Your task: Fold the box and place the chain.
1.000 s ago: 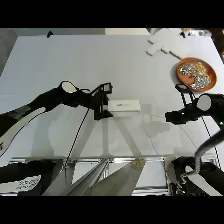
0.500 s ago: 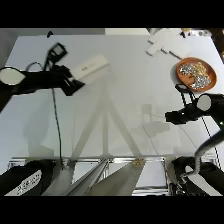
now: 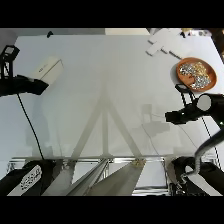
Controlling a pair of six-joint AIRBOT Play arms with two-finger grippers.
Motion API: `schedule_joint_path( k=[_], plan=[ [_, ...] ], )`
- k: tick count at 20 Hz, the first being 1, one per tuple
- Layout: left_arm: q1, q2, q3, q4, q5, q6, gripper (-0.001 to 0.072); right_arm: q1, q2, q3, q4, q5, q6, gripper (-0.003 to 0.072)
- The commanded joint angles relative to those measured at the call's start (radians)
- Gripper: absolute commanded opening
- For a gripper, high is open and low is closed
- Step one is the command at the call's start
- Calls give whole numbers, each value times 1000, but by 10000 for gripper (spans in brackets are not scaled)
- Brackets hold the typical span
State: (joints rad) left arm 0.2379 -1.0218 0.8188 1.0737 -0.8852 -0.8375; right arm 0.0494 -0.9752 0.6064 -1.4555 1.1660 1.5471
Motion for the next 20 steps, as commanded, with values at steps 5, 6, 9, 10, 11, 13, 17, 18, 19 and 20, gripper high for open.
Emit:
schedule_joint_path(
  k=[5,6,9,10,11,13,17,18,19,20],
  plan=[
    [29,3,-124,169,-48,-163,0,-1,0,1,0,0,0,17],
    [29,3,-126,170,-63,-169,0,-1,0,1,0,0,0,17],
    [29,2,-126,177,-92,-202,0,-1,0,1,0,0,0,17],
    [29,2,-126,178,-94,-217,1,-1,0,1,0,0,0,17],
    [29,2,-126,179,-98,-227,1,-1,0,1,0,0,0,17],
    [29,0,-126,185,-121,-229,1,-1,0,1,0,0,0,17],
    [29,-25,-141,227,-198,-229,8,-1,0,1,0,0,0,17],
    [29,-34,-145,227,-210,-230,26,-1,0,1,0,0,0,17],
    [29,-43,-146,227,-226,-230,33,-1,0,1,0,0,0,17],
    [29,-50,-146,227,-234,-230,38,-1,0,1,0,0,0,17]
  ],
)
